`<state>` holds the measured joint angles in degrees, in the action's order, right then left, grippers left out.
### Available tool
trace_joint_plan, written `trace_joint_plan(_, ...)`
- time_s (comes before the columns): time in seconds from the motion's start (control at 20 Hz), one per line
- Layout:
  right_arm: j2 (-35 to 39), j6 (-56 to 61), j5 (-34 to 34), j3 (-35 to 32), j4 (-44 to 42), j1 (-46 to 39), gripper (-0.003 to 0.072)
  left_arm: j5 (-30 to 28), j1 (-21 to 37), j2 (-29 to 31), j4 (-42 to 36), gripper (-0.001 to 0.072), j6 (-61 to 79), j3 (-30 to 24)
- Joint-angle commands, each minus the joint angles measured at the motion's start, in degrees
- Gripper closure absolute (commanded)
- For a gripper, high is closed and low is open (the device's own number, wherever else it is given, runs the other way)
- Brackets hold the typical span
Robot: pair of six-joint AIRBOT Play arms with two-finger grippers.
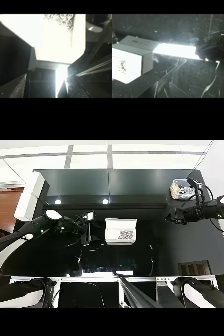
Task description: Fold the box and place the chain.
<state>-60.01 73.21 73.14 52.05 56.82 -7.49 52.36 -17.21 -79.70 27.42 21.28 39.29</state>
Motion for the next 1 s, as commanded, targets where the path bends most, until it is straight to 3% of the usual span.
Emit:
trace_joint_plan(0.0, 0.04, 0.11, -0.13, 0.00, 0.00, 0.00, 0.0518, 0.17, -1.33, -0.26, -1.11, -0.0003, 0.46, 0.07)
trace_joint_plan(0.6, 0.04, 0.11, -0.28, 0.00, 0.02, 0.00, 0.0518, -1.05, -3.50, -1.20, -3.26, -0.0003, -4.15, 0.98)
trace_joint_plan(0.95, 0.04, 0.11, -0.31, 0.00, 0.00, 0.00, 0.0518, -1.70, -5.60, -1.79, -0.22, -0.0001, -5.25, 1.84)
